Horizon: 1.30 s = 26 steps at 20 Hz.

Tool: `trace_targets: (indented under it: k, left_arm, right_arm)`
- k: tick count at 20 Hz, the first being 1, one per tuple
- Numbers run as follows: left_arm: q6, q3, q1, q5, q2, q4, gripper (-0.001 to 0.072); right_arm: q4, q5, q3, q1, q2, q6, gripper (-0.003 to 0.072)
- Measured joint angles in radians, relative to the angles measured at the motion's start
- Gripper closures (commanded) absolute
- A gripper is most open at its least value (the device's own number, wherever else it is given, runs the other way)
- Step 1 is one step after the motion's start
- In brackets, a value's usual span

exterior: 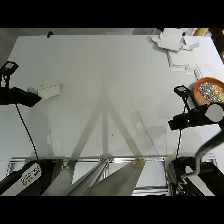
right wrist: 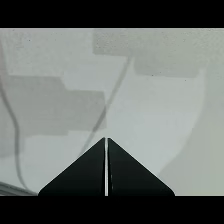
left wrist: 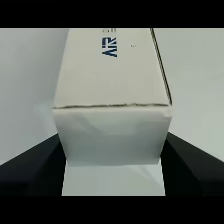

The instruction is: Fold the box and place the chain.

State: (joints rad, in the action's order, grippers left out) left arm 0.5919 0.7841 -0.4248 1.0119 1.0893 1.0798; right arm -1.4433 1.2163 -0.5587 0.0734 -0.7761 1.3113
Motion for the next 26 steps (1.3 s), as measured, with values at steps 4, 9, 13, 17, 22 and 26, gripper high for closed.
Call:
trace_targets:
  k: [4,9,13,17,22,26]
  left_arm:
    - [0.058,-0.002,-0.009,0.085,0.000,0.056,0.0133]
    - [0.082,-0.045,-0.010,0.186,-0.001,0.078,0.0134]
    - [0.089,-0.086,-0.010,0.300,-0.002,0.082,0.0034]
    - [0.089,-0.104,-0.010,0.378,-0.002,0.082,0.0014]
    - [0.090,-0.110,-0.010,0.405,-0.004,0.074,0.0015]
    - [0.089,-0.110,-0.008,0.380,-0.048,0.051,0.0015]
  right_arm:
    - [0.000,0.000,0.000,0.000,0.000,0.000,0.0664]
    - [0.000,0.000,0.000,0.000,0.000,0.000,0.0664]
    - [0.000,0.000,0.000,0.000,0.000,0.000,0.0664]
    - [0.000,0.000,0.000,0.000,0.000,0.000,0.0664]
    - [0.000,0.000,0.000,0.000,0.000,0.000,0.0664]
    - [0.000,0.000,0.000,0.000,0.000,0.000,0.0664]
